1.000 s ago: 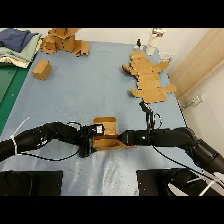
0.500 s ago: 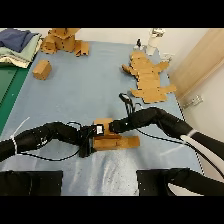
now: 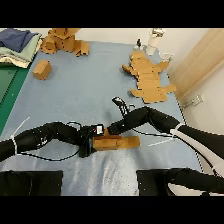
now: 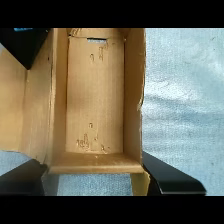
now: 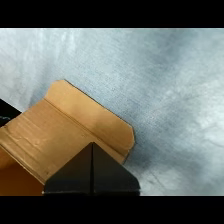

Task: Fold the box.

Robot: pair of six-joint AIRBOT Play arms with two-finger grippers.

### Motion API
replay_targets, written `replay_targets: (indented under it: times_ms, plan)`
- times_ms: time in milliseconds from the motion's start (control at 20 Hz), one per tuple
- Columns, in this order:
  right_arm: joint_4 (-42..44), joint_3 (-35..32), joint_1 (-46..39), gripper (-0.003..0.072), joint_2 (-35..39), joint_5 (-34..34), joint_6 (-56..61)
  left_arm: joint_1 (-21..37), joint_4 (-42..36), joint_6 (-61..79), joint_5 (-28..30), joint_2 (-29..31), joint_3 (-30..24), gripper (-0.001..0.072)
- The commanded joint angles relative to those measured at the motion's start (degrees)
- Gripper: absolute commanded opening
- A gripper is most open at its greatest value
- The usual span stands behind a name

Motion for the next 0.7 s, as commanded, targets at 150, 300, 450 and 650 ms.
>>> replay_targets:
  times_ms: [150, 300, 450, 650]
  plan:
    - [-10.3, 3.1, 0.0, 0.0001, 7.9, -5.8, -0.2, 0.0, 0.0, 0.0, 0.0, 0.0, 0.0, 0.0592]
    - [-15.1, 3.0, 0.0, 0.0001, 18.5, -14.0, 4.8, 0.0, 0.0, 0.0, 0.0, 0.0, 0.0, 0.0592]
    - [-16.5, 0.1, 0.0, 0.0002, 26.5, -20.9, 8.1, 0.0, 0.0, 0.0, 0.0, 0.0, 0.0, 0.0592]
    - [-16.0, -7.5, 2.8, 0.0196, 31.8, -27.7, -6.1, 0.0, 0.0, 0.0, 0.0, 0.0, 0.0, 0.0592]
